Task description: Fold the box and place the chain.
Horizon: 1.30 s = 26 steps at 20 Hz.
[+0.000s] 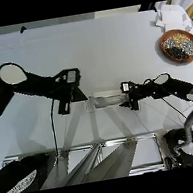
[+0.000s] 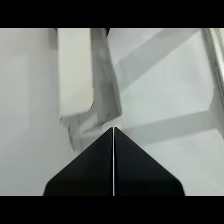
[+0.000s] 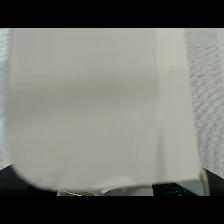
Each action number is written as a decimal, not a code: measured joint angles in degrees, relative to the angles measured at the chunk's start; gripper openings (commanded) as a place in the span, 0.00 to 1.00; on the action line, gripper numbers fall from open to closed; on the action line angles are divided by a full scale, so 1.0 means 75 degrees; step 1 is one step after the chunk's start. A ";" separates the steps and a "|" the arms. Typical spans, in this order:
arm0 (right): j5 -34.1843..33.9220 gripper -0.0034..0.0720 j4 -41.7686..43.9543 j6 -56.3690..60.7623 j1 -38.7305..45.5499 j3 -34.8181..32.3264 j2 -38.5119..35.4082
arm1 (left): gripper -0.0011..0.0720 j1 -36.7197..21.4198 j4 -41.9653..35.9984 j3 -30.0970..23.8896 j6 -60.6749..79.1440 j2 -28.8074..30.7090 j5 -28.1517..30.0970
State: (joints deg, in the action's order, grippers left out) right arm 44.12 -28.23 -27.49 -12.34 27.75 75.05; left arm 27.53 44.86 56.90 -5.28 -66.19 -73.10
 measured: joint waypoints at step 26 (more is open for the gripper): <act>0.0000 0.58 -0.0003 0.0000 -0.0003 0.0000 0.0000 | 0.01 0.1102 0.0828 -0.0379 -0.0793 -0.0315 0.2454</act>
State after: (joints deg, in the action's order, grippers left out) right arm 44.12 -28.25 -27.49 -12.36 27.75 75.05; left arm 35.79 51.07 54.06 -11.22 -68.55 -54.70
